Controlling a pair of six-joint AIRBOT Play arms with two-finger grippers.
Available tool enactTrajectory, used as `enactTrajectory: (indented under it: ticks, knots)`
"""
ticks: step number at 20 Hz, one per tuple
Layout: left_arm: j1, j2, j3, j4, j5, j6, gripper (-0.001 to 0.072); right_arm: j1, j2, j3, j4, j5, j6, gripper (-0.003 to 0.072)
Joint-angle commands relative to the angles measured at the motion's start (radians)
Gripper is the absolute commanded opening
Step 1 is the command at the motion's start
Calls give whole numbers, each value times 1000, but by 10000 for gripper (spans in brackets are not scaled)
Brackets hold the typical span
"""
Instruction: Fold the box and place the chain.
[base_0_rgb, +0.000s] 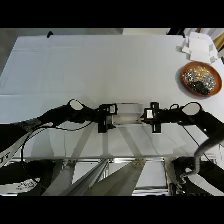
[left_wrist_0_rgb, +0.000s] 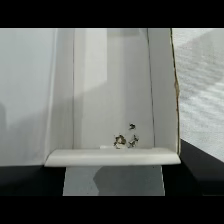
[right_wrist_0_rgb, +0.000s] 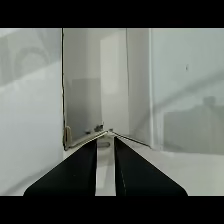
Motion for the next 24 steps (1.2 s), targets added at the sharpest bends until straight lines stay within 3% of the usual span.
enactTrajectory:
  ticks: [1, 3, 6, 8, 13, 14, 16, 17, 18, 24]
  knots:
    - [0, 0, 0, 0, 0, 0, 333, 39, -21, 0, 14, -33, 0, 119]
    - [0, 0, 0, 0, 0, 0, 333, 52, -35, 0, 41, -39, -1, 212]
    - [0, 0, 0, 0, 0, 0, 333, 69, -37, 0, 73, -61, 0, 255]
    - [0, 0, 0, 0, 0, 0, 333, 69, -37, 0, 74, -65, 0, 382]
    - [0, 0, 0, 0, 0, 0, 333, 69, -37, 0, 73, -66, 0, 401]
    - [0, 0, 0, 0, 0, 0, 333, 69, -37, 0, 73, -65, 7, 382]
    - [0, 0, 0, 0, 0, 0, 333, 65, -36, 0, 56, -56, 94, 134]
    - [0, 0, 0, 0, 0, 0, 333, 65, -31, 0, 19, -56, 155, 69]
    - [0, 0, 0, 0, 0, 0, 333, 65, -22, 0, -17, -57, 212, 38]
    - [0, 0, 0, 0, 0, 0, 333, 65, 78, 0, -142, -53, 524, 27]
